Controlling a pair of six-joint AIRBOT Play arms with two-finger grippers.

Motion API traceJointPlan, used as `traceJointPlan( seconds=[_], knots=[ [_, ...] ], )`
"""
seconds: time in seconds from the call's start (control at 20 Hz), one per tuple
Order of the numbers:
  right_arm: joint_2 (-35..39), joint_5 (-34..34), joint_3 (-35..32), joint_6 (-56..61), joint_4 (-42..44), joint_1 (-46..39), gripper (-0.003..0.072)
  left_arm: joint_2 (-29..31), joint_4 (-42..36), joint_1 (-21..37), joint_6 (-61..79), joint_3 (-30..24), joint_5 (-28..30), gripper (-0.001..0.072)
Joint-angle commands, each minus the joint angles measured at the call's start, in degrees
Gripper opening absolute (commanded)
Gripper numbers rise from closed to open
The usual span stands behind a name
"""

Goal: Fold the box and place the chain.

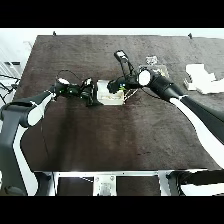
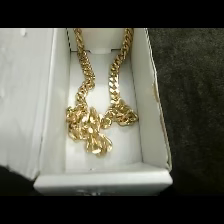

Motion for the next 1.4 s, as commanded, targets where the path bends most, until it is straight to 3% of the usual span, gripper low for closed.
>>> traceJointPlan(
  seconds=[0.0,0.2,0.3,0.5,0.8,1.2,1.25,1.3,1.35],
  knots=[
    [2.36,3.67,-0.31,0.04,-1.20,-2.82,0.0393,0.02,0.02,0.04,0.02,0.04,0.00,0.0298],
    [4.00,5.22,-1.38,0.28,-6.54,-11.65,0.0414,0.02,0.02,0.04,0.02,0.04,0.00,0.0297],
    [3.85,3.50,-3.13,4.02,-6.23,-17.86,0.0514,0.02,0.02,0.04,0.02,0.04,0.02,0.0297],
    [-0.52,-3.08,-4.90,7.13,0.72,-24.81,0.0550,0.02,0.02,0.04,0.02,0.04,0.00,0.0297],
    [-12.28,-9.14,-1.31,1.90,15.45,-22.47,0.0550,0.02,0.02,0.04,0.02,0.04,0.00,0.0297],
    [-22.08,-14.38,6.99,2.23,20.35,-19.91,0.0549,0.02,0.02,0.04,0.02,0.04,0.02,0.0297],
    [-22.14,-15.39,6.99,2.19,20.35,-19.91,0.0509,0.02,0.02,0.04,0.02,0.04,0.02,0.0297],
    [-22.12,-16.70,7.06,2.19,20.35,-19.91,0.0351,0.02,0.04,0.04,0.02,0.04,0.02,0.0297],
    [-22.12,-16.63,7.39,2.16,20.35,-19.89,0.0245,0.02,0.02,0.04,0.02,0.04,0.02,0.0297]
  ],
)
